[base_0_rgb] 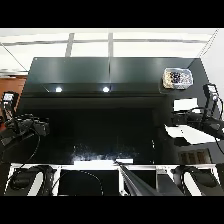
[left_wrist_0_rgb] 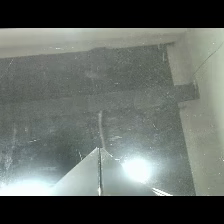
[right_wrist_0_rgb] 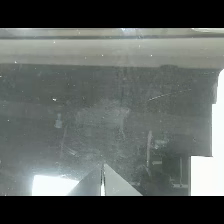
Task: Fold the box and place the chain.
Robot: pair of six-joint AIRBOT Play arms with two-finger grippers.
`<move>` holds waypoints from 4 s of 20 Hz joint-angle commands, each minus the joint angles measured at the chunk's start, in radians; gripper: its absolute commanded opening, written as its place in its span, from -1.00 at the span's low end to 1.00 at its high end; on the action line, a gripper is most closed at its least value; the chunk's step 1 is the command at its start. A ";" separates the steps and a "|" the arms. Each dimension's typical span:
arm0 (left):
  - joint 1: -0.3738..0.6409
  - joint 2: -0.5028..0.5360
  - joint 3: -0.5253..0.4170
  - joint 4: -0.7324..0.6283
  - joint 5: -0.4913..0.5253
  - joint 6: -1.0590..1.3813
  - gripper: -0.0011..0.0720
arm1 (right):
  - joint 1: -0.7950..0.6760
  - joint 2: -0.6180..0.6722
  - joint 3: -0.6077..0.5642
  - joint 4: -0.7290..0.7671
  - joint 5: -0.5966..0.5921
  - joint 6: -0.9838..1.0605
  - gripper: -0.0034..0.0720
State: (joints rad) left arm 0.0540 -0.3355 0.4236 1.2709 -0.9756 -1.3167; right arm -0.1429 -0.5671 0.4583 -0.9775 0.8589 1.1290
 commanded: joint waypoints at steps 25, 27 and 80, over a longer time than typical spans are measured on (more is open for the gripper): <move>-0.003 -0.090 -0.001 -0.237 0.434 0.006 0.96 | -0.108 -0.117 0.085 -0.206 -0.330 0.278 0.91; -0.003 -0.146 -0.001 -0.241 0.367 0.005 0.95 | -0.292 -0.257 0.224 -0.465 -0.243 0.455 0.91; -0.263 -0.389 0.007 -0.350 0.284 0.063 0.96 | 0.343 -0.353 0.094 0.304 -0.201 -0.185 -0.89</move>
State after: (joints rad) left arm -0.1432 -0.6472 0.4229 0.9352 -0.6834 -1.2617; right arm -0.0093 -0.9726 0.6098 -0.6949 0.8734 0.9966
